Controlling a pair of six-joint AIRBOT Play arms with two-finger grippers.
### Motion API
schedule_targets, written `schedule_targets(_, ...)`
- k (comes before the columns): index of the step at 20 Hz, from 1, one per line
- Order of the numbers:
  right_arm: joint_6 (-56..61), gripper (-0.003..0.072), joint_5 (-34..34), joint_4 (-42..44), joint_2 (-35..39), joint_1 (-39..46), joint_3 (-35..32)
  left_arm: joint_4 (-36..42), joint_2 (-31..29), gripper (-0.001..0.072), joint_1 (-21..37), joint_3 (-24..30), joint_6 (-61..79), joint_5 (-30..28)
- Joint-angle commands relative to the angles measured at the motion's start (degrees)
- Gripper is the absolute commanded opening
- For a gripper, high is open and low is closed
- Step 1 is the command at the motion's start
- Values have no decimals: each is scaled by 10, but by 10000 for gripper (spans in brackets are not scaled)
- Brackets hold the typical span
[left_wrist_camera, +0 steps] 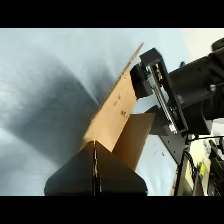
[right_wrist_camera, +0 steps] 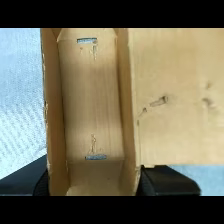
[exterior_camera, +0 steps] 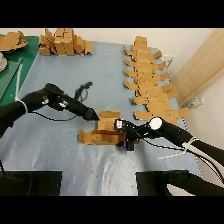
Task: Fold the box.
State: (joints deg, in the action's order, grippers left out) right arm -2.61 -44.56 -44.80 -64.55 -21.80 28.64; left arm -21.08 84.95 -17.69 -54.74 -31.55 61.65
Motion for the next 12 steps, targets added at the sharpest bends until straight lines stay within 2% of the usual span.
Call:
schedule_targets(1,0,497,0,0,0,0,0,81,-9,7,147,0,114,52)
schedule_targets(4,0,498,0,0,0,0,0,213,4,8,311,0,236,127)
schedule_targets(6,0,498,0,0,0,0,0,192,6,8,375,-4,298,130)
schedule_targets(9,0,498,0,0,0,0,0,158,10,9,382,-9,359,125)
schedule_targets(12,0,498,0,0,0,0,0,118,11,9,309,-15,371,126)
